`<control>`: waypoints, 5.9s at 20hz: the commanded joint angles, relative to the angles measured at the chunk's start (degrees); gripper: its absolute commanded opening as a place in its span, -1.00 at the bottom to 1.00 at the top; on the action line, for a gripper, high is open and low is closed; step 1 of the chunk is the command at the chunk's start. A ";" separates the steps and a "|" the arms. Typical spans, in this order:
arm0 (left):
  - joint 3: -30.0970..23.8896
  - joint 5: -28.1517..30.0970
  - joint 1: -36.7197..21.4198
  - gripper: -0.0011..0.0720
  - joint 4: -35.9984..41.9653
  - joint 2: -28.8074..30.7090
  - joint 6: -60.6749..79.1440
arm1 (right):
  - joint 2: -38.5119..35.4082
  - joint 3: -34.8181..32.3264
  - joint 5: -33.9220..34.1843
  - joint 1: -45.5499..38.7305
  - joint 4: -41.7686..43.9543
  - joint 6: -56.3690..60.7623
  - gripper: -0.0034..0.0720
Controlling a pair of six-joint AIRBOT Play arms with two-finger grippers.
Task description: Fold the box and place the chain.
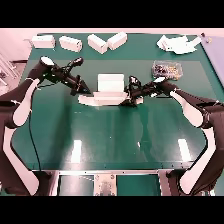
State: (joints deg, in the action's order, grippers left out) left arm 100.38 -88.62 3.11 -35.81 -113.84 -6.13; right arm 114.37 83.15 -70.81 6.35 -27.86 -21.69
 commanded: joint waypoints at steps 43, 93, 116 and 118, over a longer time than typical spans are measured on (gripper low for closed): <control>-20.04 25.46 4.46 0.50 1.44 7.69 11.17 | 0.04 0.00 0.00 -0.02 0.02 0.02 0.63; -20.55 28.20 9.81 0.89 7.34 7.52 15.63 | 0.04 0.00 0.00 -0.02 0.02 0.02 0.63; -20.50 21.94 -4.02 -0.92 9.92 14.82 -0.24 | 0.04 0.00 -0.02 -0.02 0.02 0.02 0.63; -20.57 23.12 -4.55 -0.92 6.38 15.56 -13.27 | 0.04 0.00 -0.02 -0.02 0.02 0.02 0.63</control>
State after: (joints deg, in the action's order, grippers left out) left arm 79.81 -67.59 -0.36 -26.48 -100.03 -2.92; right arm 114.39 83.15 -70.81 6.35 -27.83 -21.65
